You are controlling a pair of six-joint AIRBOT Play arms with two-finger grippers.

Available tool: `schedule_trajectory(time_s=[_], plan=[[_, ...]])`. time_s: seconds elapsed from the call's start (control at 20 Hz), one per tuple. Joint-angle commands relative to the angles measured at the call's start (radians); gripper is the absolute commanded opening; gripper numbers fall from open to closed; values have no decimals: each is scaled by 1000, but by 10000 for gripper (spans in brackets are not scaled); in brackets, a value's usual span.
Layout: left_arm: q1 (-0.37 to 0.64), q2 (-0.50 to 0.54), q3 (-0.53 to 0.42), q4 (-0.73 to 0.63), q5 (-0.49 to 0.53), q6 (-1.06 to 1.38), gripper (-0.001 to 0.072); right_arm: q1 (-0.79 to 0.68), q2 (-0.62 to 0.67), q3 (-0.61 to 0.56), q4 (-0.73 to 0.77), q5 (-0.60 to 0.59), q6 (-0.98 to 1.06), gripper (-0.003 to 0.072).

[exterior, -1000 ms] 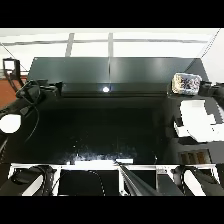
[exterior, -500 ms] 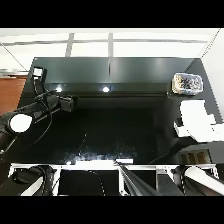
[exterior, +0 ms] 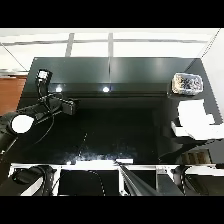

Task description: Fold the box and place the chain.

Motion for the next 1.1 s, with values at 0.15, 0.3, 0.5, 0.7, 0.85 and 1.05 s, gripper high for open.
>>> schedule_trajectory(time_s=[0.15, 0.3, 0.5, 0.7, 0.85, 1.05], plan=[[0, -1, 1, 2, -3, 0, 713, 7, -48, 31, 82, 108, -145, 596], [0, -1, 1, 2, -2, 0, 713, 6, -42, 48, 138, 134, -145, 595], [0, -1, 1, 2, -3, 0, 712, 6, -36, 43, 248, 220, -138, 595], [0, -1, 1, 2, -3, 0, 712, 6, -36, -16, 182, 279, -84, 588], [0, -1, 1, 1, -3, 0, 712, 6, -36, -58, 155, 303, -72, 588], [0, -1, 1, -22, -3, 0, 709, 6, -21, -63, 133, 302, -65, 168]])
